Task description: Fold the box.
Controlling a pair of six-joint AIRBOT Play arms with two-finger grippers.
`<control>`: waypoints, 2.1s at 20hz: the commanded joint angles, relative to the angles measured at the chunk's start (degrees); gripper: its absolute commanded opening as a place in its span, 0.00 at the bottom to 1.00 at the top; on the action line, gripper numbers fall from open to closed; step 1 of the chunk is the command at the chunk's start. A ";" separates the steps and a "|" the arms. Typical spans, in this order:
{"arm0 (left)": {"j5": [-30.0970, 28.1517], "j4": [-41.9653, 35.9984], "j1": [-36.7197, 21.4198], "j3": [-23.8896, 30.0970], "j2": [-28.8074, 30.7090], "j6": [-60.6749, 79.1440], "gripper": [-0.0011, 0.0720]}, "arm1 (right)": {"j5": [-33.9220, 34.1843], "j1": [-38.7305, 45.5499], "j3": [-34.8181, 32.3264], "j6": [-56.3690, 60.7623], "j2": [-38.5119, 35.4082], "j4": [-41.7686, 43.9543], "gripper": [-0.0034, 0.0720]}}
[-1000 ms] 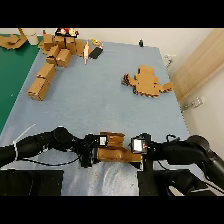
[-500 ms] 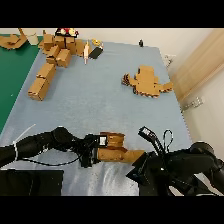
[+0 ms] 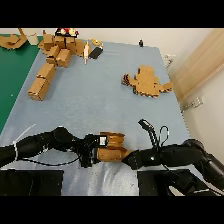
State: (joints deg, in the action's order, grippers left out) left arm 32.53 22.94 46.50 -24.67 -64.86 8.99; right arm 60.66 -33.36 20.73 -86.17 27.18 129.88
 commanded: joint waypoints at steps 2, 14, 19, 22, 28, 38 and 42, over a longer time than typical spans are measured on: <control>0.00 0.02 -0.07 -0.04 0.02 0.02 0.72 | -8.33 1.75 2.97 -8.20 12.07 5.05 0.05; 0.00 0.02 -0.07 -0.04 0.02 0.02 0.72 | -6.58 8.35 10.25 -29.51 36.04 10.78 0.05; 0.00 0.02 -0.07 -0.04 0.02 0.02 0.72 | -8.94 7.89 9.35 -30.93 36.44 9.86 0.05; 0.00 0.02 -0.07 -0.04 0.02 0.02 0.72 | -9.92 7.96 9.07 -31.41 36.26 8.90 0.05; 0.00 0.02 -0.07 -0.04 0.02 0.02 0.72 | -9.77 12.07 15.85 -25.88 27.71 -9.09 0.05; 0.00 0.02 -0.07 -0.04 0.02 0.02 0.72 | 12.57 11.17 8.22 -34.97 10.62 -16.87 0.05; 0.00 0.02 -0.07 -0.04 0.02 0.02 0.72 | 11.58 3.17 1.44 -41.72 7.39 -17.03 0.66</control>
State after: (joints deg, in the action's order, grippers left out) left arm 32.56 22.94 46.50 -24.64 -64.86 8.99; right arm 71.75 -25.96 26.35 -122.45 37.12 112.68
